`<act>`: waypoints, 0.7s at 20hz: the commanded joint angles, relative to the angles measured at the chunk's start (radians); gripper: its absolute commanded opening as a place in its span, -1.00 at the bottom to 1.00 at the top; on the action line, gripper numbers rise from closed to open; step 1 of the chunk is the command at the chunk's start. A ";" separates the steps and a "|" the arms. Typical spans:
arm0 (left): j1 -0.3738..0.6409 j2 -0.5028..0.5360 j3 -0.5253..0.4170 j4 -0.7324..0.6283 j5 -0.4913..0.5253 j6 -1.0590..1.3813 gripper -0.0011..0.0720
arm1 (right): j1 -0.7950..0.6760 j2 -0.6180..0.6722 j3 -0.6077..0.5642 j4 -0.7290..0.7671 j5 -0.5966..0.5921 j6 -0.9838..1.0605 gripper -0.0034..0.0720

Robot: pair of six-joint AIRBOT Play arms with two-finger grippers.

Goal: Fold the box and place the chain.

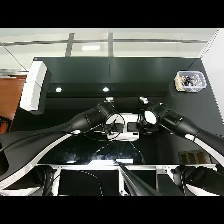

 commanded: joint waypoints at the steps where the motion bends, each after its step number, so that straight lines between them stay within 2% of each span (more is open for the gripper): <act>1: 0.001 0.000 0.001 0.000 0.000 0.000 -0.90 | 0.015 -0.024 0.001 0.006 0.005 0.006 -0.10; 2: 0.001 0.000 0.001 0.000 0.000 0.000 -0.91 | 0.020 -0.027 0.001 0.005 0.001 0.006 -0.26; 3: 0.001 0.000 0.001 0.000 0.000 0.000 -0.90 | 0.020 -0.027 0.001 0.005 -0.007 0.006 -0.50; 5: 0.001 0.000 0.001 0.000 0.000 0.000 -0.90 | 0.019 -0.027 0.001 0.005 -0.018 0.012 -0.61; 6: 0.001 0.000 0.001 0.000 0.000 0.000 -0.90 | 0.019 -0.027 0.001 0.006 -0.022 0.014 -0.80; 7: 0.001 0.000 0.001 0.000 0.000 0.000 -0.90 | 0.020 -0.027 0.001 0.006 -0.023 0.014 -0.91; 11: 0.001 0.000 0.001 0.000 0.000 0.000 -0.90 | 0.019 -0.027 0.001 0.005 -0.023 0.014 -0.89; 12: 0.001 0.000 0.001 0.000 0.000 0.000 -0.90 | 0.019 -0.027 0.001 0.005 -0.025 0.014 -0.83; 13: 0.001 0.000 0.001 0.000 0.000 0.000 -0.90 | 0.019 -0.027 0.001 0.006 -0.026 0.016 -0.43; 14: 0.001 0.000 0.001 0.000 0.000 0.000 -0.90 | 0.019 -0.027 0.001 0.006 -0.026 0.023 -0.32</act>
